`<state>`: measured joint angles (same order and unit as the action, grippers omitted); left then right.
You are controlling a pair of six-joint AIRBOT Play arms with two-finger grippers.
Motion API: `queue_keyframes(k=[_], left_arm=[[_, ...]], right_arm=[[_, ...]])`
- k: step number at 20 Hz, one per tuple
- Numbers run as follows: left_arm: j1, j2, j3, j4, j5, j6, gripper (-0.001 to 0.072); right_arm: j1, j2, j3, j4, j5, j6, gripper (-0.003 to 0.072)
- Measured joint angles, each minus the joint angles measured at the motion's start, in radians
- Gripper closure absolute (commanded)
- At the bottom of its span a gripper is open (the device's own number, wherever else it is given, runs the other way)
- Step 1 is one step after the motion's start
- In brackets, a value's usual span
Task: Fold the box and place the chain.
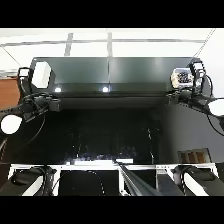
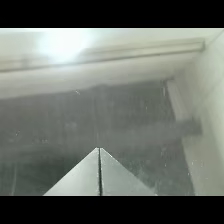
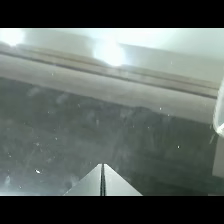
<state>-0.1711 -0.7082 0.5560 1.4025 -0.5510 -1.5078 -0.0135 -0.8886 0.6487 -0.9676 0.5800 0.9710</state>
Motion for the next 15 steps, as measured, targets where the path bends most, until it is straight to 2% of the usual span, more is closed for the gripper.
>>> queue_keyframes(k=[5, 15], left_arm=[[0.005, 0.032, -0.039, -0.001, 0.034, -0.008, 0.0684], [0.006, 0.038, -0.047, -0.001, 0.045, -0.011, 0.0684]], right_arm=[[0.0, 0.001, -0.015, -0.001, -0.003, -0.002, 0.0667], [0.0, 0.002, -0.018, -0.002, -0.004, -0.003, 0.0667]])
